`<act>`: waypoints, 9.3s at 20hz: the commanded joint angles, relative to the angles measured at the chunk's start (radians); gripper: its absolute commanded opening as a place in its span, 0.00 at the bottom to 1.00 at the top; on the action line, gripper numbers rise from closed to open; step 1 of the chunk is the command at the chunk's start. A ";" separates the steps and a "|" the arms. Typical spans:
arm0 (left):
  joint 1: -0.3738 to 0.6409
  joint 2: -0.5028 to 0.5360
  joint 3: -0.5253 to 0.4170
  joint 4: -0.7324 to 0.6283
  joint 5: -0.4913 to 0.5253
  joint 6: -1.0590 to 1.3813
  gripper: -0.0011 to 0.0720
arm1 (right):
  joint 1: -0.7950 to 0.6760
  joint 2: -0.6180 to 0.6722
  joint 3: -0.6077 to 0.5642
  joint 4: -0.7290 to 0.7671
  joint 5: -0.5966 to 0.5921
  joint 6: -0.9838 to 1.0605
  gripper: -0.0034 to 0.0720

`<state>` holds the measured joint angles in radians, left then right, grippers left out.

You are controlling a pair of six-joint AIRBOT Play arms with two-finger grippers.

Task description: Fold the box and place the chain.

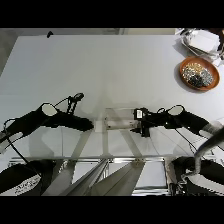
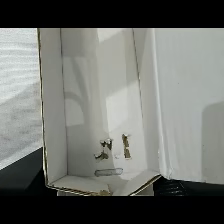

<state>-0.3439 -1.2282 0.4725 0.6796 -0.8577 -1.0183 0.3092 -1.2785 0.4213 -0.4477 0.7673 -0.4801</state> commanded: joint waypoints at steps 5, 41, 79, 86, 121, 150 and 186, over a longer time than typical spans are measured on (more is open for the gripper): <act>-0.032 -0.005 0.001 -0.101 0.016 0.078 0.02 | 0.000 0.001 0.000 0.000 0.000 0.000 0.57; -0.258 0.020 0.171 0.117 0.114 -0.323 0.62 | 0.000 0.001 0.000 0.000 0.000 0.000 0.57; -0.525 -0.310 0.629 0.665 -0.317 -1.237 0.49 | 0.000 0.001 0.000 0.000 0.000 0.000 0.57; -0.525 -0.322 0.630 0.679 -0.320 -1.299 0.38 | 0.000 0.001 0.000 0.000 0.000 0.000 0.57; -0.579 -0.254 0.630 0.731 -0.254 -1.312 0.62 | 0.000 0.001 0.000 0.000 0.000 0.000 0.57; -0.428 -0.108 0.486 0.535 -0.189 -0.986 0.76 | 0.000 0.001 0.000 0.000 0.000 0.000 0.57; -0.557 -0.273 0.638 0.750 -0.313 -1.318 0.47 | 0.000 0.001 0.000 0.000 0.001 0.000 0.57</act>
<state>-0.8986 -1.4776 1.0863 1.4086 -1.1069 -2.3188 0.3103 -1.2785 0.4213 -0.4480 0.7677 -0.4801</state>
